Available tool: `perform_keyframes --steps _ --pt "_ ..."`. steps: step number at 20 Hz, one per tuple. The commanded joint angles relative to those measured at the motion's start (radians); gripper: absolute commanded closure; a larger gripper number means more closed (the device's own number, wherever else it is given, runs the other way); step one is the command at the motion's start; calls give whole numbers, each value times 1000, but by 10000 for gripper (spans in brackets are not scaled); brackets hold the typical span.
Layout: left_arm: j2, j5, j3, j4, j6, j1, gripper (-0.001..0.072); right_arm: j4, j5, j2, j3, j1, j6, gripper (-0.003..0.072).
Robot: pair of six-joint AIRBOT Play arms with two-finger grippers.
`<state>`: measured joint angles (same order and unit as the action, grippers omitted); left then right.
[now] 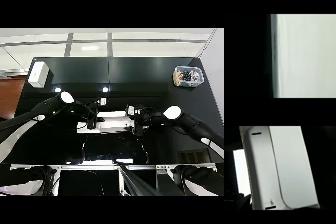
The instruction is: Fold the box and place the chain.
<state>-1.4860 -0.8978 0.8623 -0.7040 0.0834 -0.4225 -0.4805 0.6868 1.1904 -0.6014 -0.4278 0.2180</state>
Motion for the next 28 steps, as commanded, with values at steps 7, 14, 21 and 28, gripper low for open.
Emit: perform_keyframes --steps 7,14,21,28 --pt "1 -4 1 1 -1 0 684 -5 43 115 0 2 45 28" --pt "1 -5 1 1 -1 0 684 -55 31 128 -9 2 -24 28" --pt "1 -4 1 2 -1 0 684 -85 19 132 -11 -13 -40 28" --pt "1 -4 1 2 -1 0 684 -108 4 134 -11 -29 -57 28"
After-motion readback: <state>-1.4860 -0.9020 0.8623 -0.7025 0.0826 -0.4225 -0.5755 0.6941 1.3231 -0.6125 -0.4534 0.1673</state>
